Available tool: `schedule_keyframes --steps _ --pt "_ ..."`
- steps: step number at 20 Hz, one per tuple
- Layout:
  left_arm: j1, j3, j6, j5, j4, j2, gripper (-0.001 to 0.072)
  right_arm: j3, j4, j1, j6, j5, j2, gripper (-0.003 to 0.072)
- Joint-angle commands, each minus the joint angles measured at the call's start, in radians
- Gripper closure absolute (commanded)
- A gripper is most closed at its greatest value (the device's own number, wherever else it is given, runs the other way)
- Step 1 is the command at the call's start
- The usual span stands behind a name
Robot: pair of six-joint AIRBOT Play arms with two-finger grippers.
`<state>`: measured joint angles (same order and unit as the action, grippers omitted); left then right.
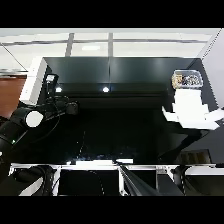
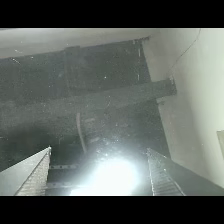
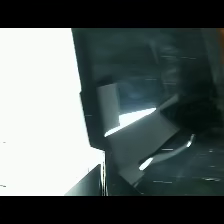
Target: Fold the box and place the chain.
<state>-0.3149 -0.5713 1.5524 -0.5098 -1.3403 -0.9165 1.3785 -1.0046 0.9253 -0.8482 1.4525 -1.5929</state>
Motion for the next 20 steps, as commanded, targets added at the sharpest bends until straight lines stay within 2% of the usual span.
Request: schedule_keyframes --steps 1,7,9,11,12,14,17,19,20 --pt "-0.001 -0.001 0.001 0.000 0.000 -0.001 0.0008 -0.122 0.060 -0.066 0.001 -0.017 0.126 0.0667" --pt "-0.001 -0.001 0.000 0.001 0.000 0.000 0.0009 -0.442 0.161 -0.209 0.019 -0.072 0.370 0.0667" --pt "-0.001 -0.001 0.000 0.002 0.019 -0.001 0.0010 -0.546 0.249 -0.287 0.040 -0.098 0.431 0.0667" --pt "-0.001 0.000 0.000 0.021 0.017 -0.003 0.0009 -0.652 0.403 -0.391 0.050 -0.140 0.486 0.0667" --pt "-0.001 0.000 0.000 0.035 0.018 -0.008 0.0010 -0.711 0.462 -0.460 0.072 -0.196 0.523 0.0667" --pt "-0.001 0.000 0.001 0.054 0.019 -0.021 0.0009 -0.840 0.566 -0.624 0.103 -0.401 0.618 0.0667" --pt "-0.001 -0.001 0.000 0.052 0.160 -0.044 0.0009 -0.996 0.739 -0.914 0.203 -0.753 0.757 0.0667" --pt "0.001 -0.003 -0.006 0.075 0.260 -0.069 0.0009 -1.051 0.789 -1.108 0.205 -0.969 0.785 0.0667" --pt "0.008 -0.011 -0.008 0.074 0.267 -0.082 0.0009 -1.068 0.821 -1.184 0.205 -1.052 0.785 0.0667"
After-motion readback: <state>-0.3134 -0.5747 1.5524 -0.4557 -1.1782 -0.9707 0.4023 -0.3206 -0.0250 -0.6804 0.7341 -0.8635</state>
